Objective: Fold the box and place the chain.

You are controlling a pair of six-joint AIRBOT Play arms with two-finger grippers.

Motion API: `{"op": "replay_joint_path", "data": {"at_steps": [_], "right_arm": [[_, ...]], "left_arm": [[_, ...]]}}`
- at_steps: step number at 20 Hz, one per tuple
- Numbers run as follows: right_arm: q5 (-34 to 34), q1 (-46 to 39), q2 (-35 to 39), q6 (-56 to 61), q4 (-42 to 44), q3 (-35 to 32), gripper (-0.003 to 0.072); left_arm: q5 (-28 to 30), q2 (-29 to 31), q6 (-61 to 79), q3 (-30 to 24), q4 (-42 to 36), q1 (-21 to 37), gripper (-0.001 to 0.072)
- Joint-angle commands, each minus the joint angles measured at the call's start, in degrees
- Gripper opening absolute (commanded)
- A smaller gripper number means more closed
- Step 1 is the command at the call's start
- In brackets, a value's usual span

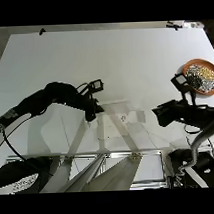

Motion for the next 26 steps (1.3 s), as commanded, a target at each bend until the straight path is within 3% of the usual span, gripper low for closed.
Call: {"op": "replay_joint_path", "data": {"at_steps": [1,4,8,10,14,26], "right_arm": [[9.79,-4.28,7.37,1.73,-4.61,1.27,0.0296],[14.86,-5.31,8.41,2.1,-4.61,1.27,0.0296],[14.82,-5.31,8.44,2.29,-4.61,1.27,0.0296],[14.56,-5.31,8.41,2.34,-4.61,1.27,0.0296],[14.36,-5.31,8.41,2.34,-4.63,1.27,0.0296],[11.85,-5.31,8.41,2.32,-4.63,1.27,0.0295]], "left_arm": [[-6.88,0.31,0.0,0.07,2.12,-7.02,0.0004],[-13.51,0.24,0.0,0.07,4.42,-11.78,0.0003],[-25.05,0.26,0.0,0.07,3.13,-13.6,0.0003],[-25.4,0.26,0.0,0.07,2.8,-13.6,0.0002],[-20.83,-1.11,0.0,0.07,3.39,-13.6,0.0002],[-25.83,-3.93,0.0,1.31,2.84,-13.68,0.0002]]}}
